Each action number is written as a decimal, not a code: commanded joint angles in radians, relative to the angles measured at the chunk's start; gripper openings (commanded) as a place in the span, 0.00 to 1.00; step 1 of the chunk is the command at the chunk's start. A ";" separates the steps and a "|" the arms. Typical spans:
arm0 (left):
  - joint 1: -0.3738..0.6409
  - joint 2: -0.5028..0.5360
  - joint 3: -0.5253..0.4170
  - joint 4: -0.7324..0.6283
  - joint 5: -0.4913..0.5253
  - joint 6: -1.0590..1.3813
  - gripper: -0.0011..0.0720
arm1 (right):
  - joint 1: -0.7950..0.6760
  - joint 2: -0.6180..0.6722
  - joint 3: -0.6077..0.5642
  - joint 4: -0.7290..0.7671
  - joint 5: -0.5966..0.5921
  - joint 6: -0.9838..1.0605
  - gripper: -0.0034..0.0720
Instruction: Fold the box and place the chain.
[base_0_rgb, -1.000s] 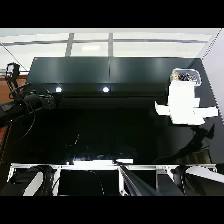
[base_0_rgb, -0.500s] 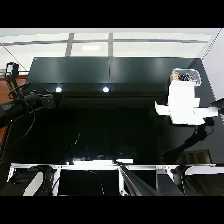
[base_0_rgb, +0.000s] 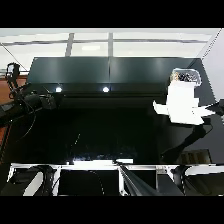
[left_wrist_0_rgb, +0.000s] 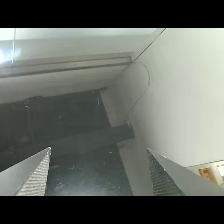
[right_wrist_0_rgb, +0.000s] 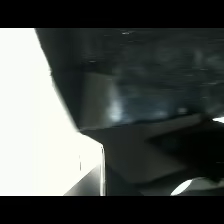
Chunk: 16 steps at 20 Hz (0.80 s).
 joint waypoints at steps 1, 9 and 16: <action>0.000 -0.001 0.000 0.000 0.000 0.000 0.99 | 0.020 0.017 0.004 0.060 0.097 0.002 0.07; 0.000 -0.001 0.000 0.001 -0.005 0.000 0.99 | 0.204 0.200 -0.248 0.270 0.135 -0.015 0.07; 0.000 -0.001 -0.001 0.000 -0.018 0.000 0.99 | 0.531 0.657 -0.789 0.561 -0.311 -0.126 0.07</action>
